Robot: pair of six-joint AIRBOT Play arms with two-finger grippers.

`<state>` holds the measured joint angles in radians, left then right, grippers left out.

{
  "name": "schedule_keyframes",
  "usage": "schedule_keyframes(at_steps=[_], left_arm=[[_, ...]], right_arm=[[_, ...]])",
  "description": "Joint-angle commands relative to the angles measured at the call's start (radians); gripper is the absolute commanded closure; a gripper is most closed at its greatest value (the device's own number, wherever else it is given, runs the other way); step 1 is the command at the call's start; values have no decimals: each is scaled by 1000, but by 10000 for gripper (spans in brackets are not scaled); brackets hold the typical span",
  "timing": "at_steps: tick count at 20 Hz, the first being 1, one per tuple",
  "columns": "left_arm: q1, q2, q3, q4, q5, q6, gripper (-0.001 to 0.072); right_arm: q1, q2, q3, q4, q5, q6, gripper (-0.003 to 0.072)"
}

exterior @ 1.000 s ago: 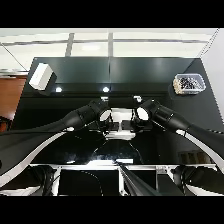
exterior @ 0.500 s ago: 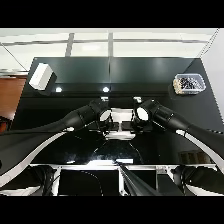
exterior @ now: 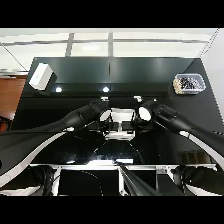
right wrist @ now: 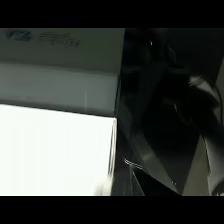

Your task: Fold the box and place the chain.

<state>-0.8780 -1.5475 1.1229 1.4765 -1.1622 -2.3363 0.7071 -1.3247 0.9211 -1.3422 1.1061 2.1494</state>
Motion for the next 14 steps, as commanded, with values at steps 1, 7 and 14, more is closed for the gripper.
schedule_keyframes(at_steps=[1, 7, 14], left_arm=[[1, 0, 0, 0, -1, -2, 685], [1, 0, 0, 3, 0, -2, 684], [1, 0, 0, 5, 2, -2, 684]], right_arm=[[-15, 113, 1, -10, 31, -84, 285], [-208, 386, 0, -479, 66, -114, 284], [-780, 183, 6, -644, -375, 29, 301]])
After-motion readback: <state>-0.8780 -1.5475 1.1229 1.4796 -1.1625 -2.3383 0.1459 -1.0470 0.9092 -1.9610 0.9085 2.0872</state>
